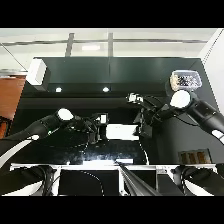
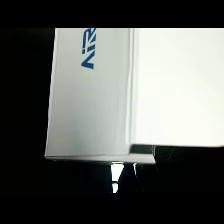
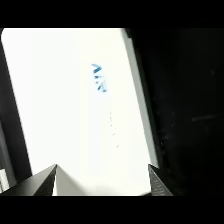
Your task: Fold the box and place the chain.
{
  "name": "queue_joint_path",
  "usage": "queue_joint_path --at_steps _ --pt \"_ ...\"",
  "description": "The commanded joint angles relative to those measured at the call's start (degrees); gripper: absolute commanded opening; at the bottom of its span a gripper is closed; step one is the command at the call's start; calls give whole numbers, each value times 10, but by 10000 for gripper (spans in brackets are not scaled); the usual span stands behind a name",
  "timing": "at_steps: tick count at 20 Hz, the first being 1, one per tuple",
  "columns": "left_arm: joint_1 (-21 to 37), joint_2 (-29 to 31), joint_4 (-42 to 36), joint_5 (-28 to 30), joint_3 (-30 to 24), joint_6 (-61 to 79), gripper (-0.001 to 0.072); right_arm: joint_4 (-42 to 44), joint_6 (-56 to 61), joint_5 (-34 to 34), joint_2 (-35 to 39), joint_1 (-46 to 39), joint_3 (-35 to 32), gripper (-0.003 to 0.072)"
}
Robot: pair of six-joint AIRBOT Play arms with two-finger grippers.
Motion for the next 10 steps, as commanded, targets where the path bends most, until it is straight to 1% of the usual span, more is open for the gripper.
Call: queue_joint_path --at_steps 1,2,3,4,5,7,10 --pt "0 0 0 0 0 0 416 -9 46 1 52 3 -30 700" --pt "0 0 0 0 0 0 416 0 46 -31 67 3 -59 700" --pt "0 0 0 0 0 0 416 13 45 -78 78 3 -87 701" --pt "0 0 0 0 0 0 416 32 40 -114 81 4 -105 701" --pt "0 0 0 0 0 0 416 44 32 -134 81 4 -111 701" --pt "-1 0 0 0 0 0 416 44 10 -144 81 7 -112 702" --pt "0 0 0 0 0 0 416 43 -3 -128 81 12 -112 701"
